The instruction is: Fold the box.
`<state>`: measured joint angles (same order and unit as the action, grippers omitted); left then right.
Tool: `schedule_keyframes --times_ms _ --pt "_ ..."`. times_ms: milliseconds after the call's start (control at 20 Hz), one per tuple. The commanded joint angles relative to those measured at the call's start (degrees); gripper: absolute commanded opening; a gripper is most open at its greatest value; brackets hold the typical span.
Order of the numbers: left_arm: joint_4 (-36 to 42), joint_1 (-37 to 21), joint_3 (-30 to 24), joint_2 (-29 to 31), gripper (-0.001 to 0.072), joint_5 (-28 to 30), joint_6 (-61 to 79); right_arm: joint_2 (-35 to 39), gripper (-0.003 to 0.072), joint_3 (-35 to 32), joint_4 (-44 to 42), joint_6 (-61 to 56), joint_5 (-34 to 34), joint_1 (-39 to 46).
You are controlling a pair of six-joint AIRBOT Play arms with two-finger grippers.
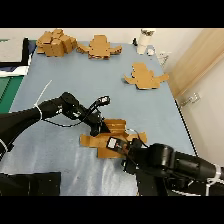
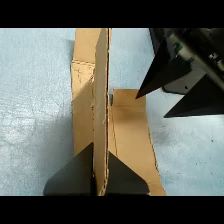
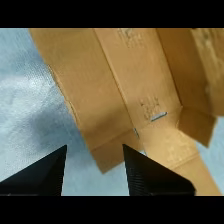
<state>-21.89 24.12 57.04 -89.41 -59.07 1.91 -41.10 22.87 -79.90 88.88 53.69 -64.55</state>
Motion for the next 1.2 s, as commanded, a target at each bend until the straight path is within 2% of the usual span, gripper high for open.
schedule_keyframes --times_ms 0,300,550,800,850,900,1150 --pt "0.0 0.0 0.0 0.0 0.0012 0.0 0.0 -6.6 0.052 -0.6 7.8 -0.5 -5.3 -2.9" --pt "0.0 0.0 0.0 0.0 0.0012 0.0 0.0 -8.3 0.0518 -0.5 20.3 -9.9 -7.3 -2.9" --pt "0.0 0.0 0.0 0.0 0.0012 0.0 0.0 -6.3 0.0518 2.7 20.5 -12.4 -5.2 -2.9" --pt "0.0 0.0 0.0 0.0 0.0012 0.0 0.0 -5.7 0.0518 2.8 17.7 -12.3 -5.0 -2.9" --pt "0.0 0.0 0.0 0.0 0.0012 0.0 0.0 -5.7 0.0589 2.8 18.0 -12.3 -5.0 -2.9" --pt "0.0 0.0 0.0 0.0 0.0012 0.0 0.0 -5.6 0.0717 2.8 19.2 -12.2 -4.7 -2.9" --pt "0.0 0.0 0.0 0.0 0.0012 0.0 0.0 -2.8 0.0717 2.7 19.5 -9.2 -3.1 0.1"
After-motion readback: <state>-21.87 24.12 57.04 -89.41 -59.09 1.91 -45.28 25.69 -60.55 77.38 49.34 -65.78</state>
